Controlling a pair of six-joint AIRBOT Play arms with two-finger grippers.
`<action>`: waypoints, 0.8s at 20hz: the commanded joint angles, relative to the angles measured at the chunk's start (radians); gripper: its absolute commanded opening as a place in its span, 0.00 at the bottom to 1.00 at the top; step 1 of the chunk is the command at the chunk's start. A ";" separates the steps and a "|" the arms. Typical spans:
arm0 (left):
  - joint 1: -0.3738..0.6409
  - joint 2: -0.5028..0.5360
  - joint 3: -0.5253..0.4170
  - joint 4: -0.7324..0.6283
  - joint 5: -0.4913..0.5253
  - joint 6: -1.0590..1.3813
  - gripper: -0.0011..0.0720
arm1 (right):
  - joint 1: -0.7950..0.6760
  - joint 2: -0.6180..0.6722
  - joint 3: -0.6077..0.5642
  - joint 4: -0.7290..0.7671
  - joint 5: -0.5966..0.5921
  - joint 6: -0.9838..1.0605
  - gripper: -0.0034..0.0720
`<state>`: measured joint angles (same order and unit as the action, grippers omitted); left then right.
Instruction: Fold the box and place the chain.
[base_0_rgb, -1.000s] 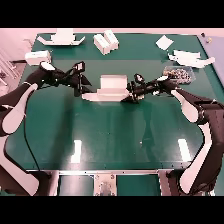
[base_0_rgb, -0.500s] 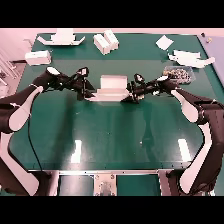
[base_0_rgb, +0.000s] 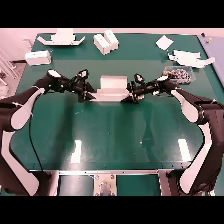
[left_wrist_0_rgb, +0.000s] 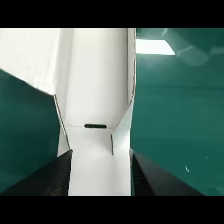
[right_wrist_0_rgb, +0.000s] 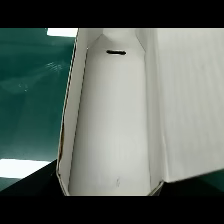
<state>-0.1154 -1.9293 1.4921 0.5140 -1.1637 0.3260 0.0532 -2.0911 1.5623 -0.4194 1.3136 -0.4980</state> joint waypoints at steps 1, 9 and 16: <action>0.000 -0.007 -0.002 -0.044 0.030 0.036 0.62 | 0.000 0.000 0.000 0.000 0.000 0.000 0.74; -0.041 -0.022 -0.002 -0.046 0.062 0.054 0.43 | 0.000 0.000 0.000 0.000 0.000 0.000 0.74; -0.064 -0.036 0.003 -0.079 0.087 0.079 0.43 | 0.000 0.000 0.000 0.000 0.000 0.000 0.74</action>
